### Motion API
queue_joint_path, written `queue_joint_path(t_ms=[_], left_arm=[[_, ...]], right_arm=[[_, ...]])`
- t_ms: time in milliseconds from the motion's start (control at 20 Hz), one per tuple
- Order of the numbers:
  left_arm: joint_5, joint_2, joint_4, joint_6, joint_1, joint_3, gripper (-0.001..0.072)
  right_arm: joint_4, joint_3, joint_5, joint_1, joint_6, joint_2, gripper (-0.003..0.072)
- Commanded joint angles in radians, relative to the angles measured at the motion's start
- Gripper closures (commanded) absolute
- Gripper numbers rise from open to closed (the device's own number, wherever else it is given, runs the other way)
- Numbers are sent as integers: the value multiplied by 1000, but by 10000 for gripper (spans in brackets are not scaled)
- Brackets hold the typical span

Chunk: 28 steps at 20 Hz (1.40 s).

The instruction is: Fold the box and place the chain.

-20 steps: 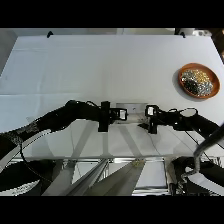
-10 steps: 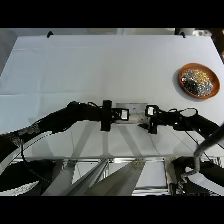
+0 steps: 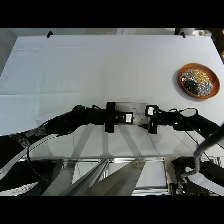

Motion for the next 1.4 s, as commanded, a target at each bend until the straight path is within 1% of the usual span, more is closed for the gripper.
queue_joint_path(t_ms=[0, 50, 100, 150, 200, 550, 600, 700, 750, 800, 900, 1000, 1050, 1100, 1200, 1350], left_arm=[[-17, -6, 1, 0, -6, 0, 548], [-17, -6, 1, 0, -6, 0, 496], [-17, -6, 1, 0, -6, 0, 387], [-17, -6, 1, 0, -6, 0, 310], [-17, -6, 1, 0, -6, 0, 287], [-14, -1, 12, -5, -6, 0, 297], [-11, 10, 13, -24, -1, 0, 332], [0, 62, 52, -116, 20, 0, 557], [15, 93, 87, -179, 35, 0, 638], [45, 127, 134, -251, 56, 0, 701], [130, 187, 237, -428, 105, 0, 702], [248, 237, 334, -656, 169, 0, 702], [308, 252, 357, -744, 201, 0, 702], [369, 262, 360, -835, 238, 0, 702], [438, 264, 317, -986, 304, -12, 697], [436, 249, 167, -1010, 360, -39, 697]], right_arm=[[1, 0, 0, 0, 1, 0, 323], [1, 0, 0, 0, 1, 0, 323], [1, 0, 0, 0, 1, 0, 323], [1, 0, 0, 0, 1, 0, 323], [1, 0, 0, 0, 1, 0, 323], [1, 0, 0, 0, 1, 0, 323], [1, 0, 0, 0, 1, 0, 323], [1, 0, 0, 0, 1, 0, 323], [1, 0, 0, 0, 1, 0, 323], [1, 0, 0, 0, 1, 0, 323], [1, 0, 0, 0, 1, 0, 323], [1, 0, 0, 0, 1, 0, 323], [0, 0, 0, 0, 1, 0, 323], [1, 0, 0, 0, 1, 0, 323], [1, 0, 0, 0, 1, 0, 323], [1, 0, 0, 0, 1, 0, 323]])
